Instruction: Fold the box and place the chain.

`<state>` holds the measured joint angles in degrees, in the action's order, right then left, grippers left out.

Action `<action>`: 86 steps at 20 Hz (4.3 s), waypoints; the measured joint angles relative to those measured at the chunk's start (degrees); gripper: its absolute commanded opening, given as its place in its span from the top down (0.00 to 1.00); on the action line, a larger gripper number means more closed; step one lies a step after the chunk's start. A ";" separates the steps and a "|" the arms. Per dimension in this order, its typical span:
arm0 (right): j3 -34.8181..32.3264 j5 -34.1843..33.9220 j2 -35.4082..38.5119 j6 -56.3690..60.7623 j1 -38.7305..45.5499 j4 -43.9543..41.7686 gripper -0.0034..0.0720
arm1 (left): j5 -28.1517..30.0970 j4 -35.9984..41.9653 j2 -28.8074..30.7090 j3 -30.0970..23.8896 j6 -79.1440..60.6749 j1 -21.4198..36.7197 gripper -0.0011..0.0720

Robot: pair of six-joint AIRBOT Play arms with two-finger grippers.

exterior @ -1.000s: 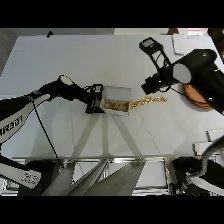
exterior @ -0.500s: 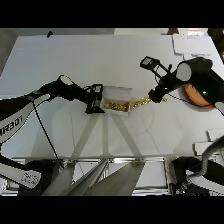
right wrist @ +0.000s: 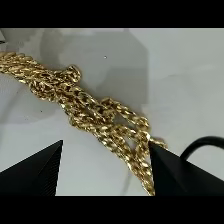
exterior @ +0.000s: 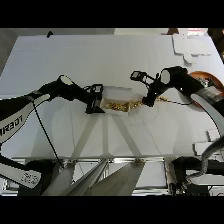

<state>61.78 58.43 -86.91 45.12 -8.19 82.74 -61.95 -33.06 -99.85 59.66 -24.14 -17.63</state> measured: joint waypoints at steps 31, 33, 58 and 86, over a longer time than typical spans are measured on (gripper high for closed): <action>-0.04 -1.66 18.78 11.26 -9.38 -16.24 0.95 | 0.00 0.00 0.00 0.00 0.00 0.00 0.47; -0.04 -4.52 18.86 13.55 -12.37 -16.41 0.95 | 0.00 0.00 0.00 0.00 0.00 0.00 0.47; 0.11 -11.02 10.95 24.92 -20.24 -11.28 0.59 | 0.02 0.00 0.00 0.00 0.02 0.00 0.47; -22.82 -19.50 9.38 -36.48 -0.31 -36.33 0.29 | 0.00 0.00 0.00 0.00 0.02 0.00 0.47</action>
<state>38.96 38.94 -77.54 8.64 -8.49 46.41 -61.95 -33.06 -99.85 59.66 -24.12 -17.63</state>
